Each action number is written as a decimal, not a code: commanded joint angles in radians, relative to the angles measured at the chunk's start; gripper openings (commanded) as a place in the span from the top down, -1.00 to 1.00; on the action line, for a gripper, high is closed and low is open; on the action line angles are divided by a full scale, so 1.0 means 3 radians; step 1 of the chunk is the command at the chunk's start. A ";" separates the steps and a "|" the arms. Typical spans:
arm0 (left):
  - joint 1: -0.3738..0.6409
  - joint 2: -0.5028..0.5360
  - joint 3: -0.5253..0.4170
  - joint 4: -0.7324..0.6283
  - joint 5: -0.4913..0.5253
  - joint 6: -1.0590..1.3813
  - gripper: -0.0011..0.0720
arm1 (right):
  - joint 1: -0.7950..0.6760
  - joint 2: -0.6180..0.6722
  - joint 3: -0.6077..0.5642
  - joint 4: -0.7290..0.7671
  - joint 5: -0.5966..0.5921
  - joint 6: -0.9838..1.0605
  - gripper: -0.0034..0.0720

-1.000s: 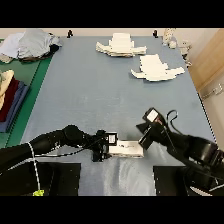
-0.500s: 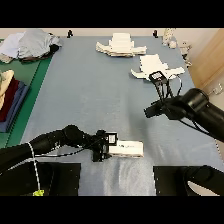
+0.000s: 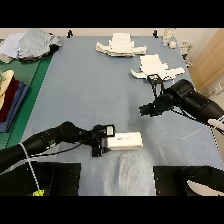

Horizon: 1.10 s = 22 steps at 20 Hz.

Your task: Fold the box.

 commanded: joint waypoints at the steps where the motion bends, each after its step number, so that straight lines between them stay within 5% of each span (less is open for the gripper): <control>1: 0.0633 0.0355 0.0146 0.1068 0.0022 -0.1387 -0.33 | -0.0004 -0.0020 0.0013 0.0046 -0.0018 0.0022 0.89; 4: 0.1738 0.0205 0.0481 0.1511 0.0102 -0.1719 -0.33 | -0.0004 -0.0020 0.0013 0.0045 -0.0018 0.0022 0.89; 6: 0.2459 -0.0238 0.0916 0.1499 0.0198 -0.1718 -0.33 | -0.0004 -0.0020 0.0013 0.0045 -0.0018 0.0022 0.89; 9: 0.3105 -0.1138 0.1783 0.1418 0.0048 -0.1723 -0.33 | -0.0004 -0.0020 0.0013 0.0046 -0.0018 0.0022 0.89; 12: 0.3298 -0.1956 0.2696 0.1367 -0.0163 -0.1770 -0.33 | -0.0004 -0.0020 0.0013 0.0046 -0.0019 0.0020 0.89; 15: 0.3298 -0.2453 0.3260 0.1372 0.0097 -0.1779 -0.32 | -0.0004 -0.0020 0.0013 0.0043 -0.0018 0.0020 0.89; 18: 0.3300 -0.2683 0.3436 0.1350 0.0526 -0.1795 -0.32 | -0.0004 -0.0020 0.0013 0.0045 -0.0019 0.0022 0.89; 22: 0.3292 -0.2787 0.3435 0.1347 0.0636 -0.1794 -0.33 | -0.0004 -0.0020 0.0013 0.0045 -0.0019 0.0020 0.89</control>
